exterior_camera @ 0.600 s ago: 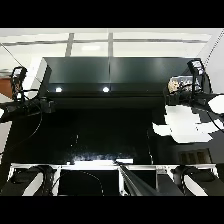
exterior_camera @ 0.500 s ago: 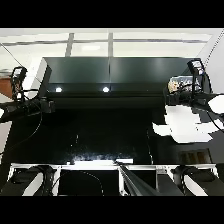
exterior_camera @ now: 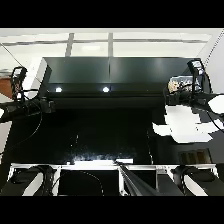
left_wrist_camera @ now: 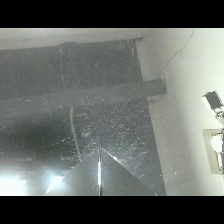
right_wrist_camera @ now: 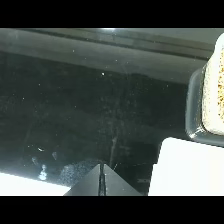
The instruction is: Fold the box and place the chain.
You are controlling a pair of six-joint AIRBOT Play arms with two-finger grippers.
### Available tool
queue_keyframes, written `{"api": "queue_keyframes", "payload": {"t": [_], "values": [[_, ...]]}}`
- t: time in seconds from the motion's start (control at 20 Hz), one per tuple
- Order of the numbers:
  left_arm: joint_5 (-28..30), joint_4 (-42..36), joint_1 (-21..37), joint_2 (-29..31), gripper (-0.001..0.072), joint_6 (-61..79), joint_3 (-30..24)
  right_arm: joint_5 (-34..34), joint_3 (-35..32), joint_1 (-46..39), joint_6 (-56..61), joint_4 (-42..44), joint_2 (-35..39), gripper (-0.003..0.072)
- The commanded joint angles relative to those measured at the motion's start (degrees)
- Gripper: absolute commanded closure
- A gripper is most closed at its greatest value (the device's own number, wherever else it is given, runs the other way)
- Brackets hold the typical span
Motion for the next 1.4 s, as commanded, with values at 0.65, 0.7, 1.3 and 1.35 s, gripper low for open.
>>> {"api": "queue_keyframes", "payload": {"t": [0.65, 0.7, 1.3, 1.35], "values": [[4.2, -0.42, -0.02, -2.23, 0.0468, -0.07, -0.04, -1.49, -0.11, 0.02, 0.02, 2.43, 0.0, 0.0339], [4.11, -0.81, -0.09, -2.93, 0.0157, -0.46, -0.02, -1.75, -0.26, 0.02, -0.09, 2.29, -0.02, -0.0031], [3.8, -3.72, -0.04, -4.59, 0.0008, -1.53, -0.02, 0.72, 7.28, -42.66, 16.76, -10.88, -1.66, -0.0022], [3.76, -3.72, -0.04, -4.59, 0.0008, -1.51, -0.02, 1.77, 7.32, -48.52, 16.59, -9.55, -2.75, -0.0022]]}}
